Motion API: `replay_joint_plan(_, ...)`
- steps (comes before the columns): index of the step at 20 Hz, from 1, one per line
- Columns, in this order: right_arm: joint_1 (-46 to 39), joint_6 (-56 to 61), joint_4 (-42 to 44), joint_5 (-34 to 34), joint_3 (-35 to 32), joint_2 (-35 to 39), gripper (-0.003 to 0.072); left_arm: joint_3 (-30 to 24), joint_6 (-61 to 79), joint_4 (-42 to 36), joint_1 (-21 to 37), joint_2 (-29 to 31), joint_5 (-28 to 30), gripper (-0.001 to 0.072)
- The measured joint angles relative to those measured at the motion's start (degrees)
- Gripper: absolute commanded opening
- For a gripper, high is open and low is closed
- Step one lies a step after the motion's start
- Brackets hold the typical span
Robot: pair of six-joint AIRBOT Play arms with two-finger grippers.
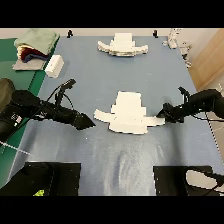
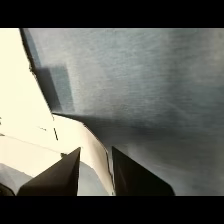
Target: Fold the box.
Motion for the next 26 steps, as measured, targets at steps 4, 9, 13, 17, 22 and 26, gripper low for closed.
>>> replay_joint_plan(4, 2.64, -1.66, 2.19, -0.50, 0.00, -0.42, 0.0266, 0.00, -0.17, -0.52, 0.00, 0.00, 0.44, 0.0692)
replay_joint_plan(9, 7.52, -2.29, 3.13, 1.60, 0.02, -0.48, 0.0000, 0.00, -2.01, -1.99, 0.00, 0.00, 1.05, 0.0316)
replay_joint_plan(13, 12.70, -2.73, 3.19, 3.45, -0.17, 0.17, -0.0001, 0.00, -4.33, -2.43, 0.00, -0.02, 3.58, 0.0294)
replay_joint_plan(17, 19.93, -3.93, 3.13, 5.92, -2.91, 4.66, -0.0001, 1.33, -7.54, -2.14, 1.79, -2.84, 6.47, 0.0295)
replay_joint_plan(22, 27.08, -3.69, 2.95, 11.98, -8.87, 12.59, -0.0001, 6.21, -8.44, -2.27, 6.01, -14.95, 4.39, 0.0294)
replay_joint_plan(26, 30.60, -2.56, 2.93, 14.03, -10.84, 14.78, -0.0001, 10.47, -7.41, -2.84, 6.29, -25.40, 3.61, 0.0294)
